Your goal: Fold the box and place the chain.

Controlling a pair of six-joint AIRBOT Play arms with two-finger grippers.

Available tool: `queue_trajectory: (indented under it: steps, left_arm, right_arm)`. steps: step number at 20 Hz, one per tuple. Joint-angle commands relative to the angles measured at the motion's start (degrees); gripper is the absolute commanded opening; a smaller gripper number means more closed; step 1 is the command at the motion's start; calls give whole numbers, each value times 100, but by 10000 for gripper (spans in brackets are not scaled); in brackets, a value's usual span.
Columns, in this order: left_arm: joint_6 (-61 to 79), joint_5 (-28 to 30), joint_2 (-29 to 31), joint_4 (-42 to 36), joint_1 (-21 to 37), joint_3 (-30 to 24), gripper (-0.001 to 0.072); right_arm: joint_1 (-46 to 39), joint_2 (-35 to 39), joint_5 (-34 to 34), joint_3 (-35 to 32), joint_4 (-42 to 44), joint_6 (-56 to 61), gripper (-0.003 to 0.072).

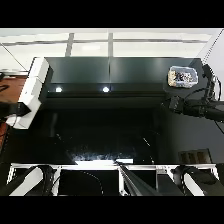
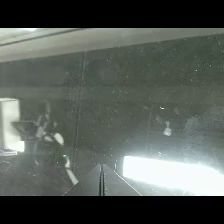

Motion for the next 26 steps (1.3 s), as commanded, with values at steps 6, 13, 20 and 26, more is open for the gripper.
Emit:
queue_trajectory:
  steps: [6,13,20,26]
  left_arm:
    - [992,1290,13,-328,866,-201,375]
    - [1547,1886,-122,-645,866,-918,376]
    - [1786,2153,-181,-1062,866,-1093,431]
    - [1759,2017,-96,-970,863,-1043,711]
  right_arm:
    - [2,4,-48,4,2,0,29]
    - [2,4,-44,4,2,175,29]
    - [2,4,-42,4,2,195,29]
    - [2,4,-39,4,2,192,29]
